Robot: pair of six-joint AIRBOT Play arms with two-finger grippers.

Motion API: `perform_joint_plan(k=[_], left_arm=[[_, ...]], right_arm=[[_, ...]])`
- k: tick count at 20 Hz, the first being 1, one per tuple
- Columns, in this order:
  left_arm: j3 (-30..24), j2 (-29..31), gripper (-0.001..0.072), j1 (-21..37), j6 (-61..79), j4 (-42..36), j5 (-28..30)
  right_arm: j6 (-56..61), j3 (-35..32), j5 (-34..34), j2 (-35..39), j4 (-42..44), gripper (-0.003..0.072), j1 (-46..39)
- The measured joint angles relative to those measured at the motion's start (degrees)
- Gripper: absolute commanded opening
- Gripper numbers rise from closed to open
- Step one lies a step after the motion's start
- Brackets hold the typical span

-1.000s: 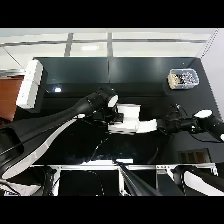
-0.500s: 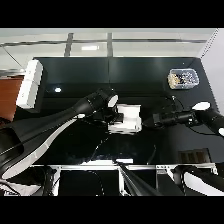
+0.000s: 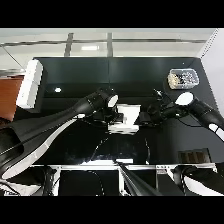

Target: Fold the box and place the chain.

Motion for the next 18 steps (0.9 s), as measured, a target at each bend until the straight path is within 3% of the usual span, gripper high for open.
perform_joint_plan(k=[7,18], left_arm=[[0.0,0.0,0.0024,0.0,-0.02,-0.02,0.13],[0.0,0.0,0.0025,-0.02,0.0,-0.02,0.11]], right_arm=[[16.17,5.31,-1.57,-0.9,-16.02,0.0337,8.72],[34.01,12.55,1.4,-7.48,-28.61,0.0327,17.51]])
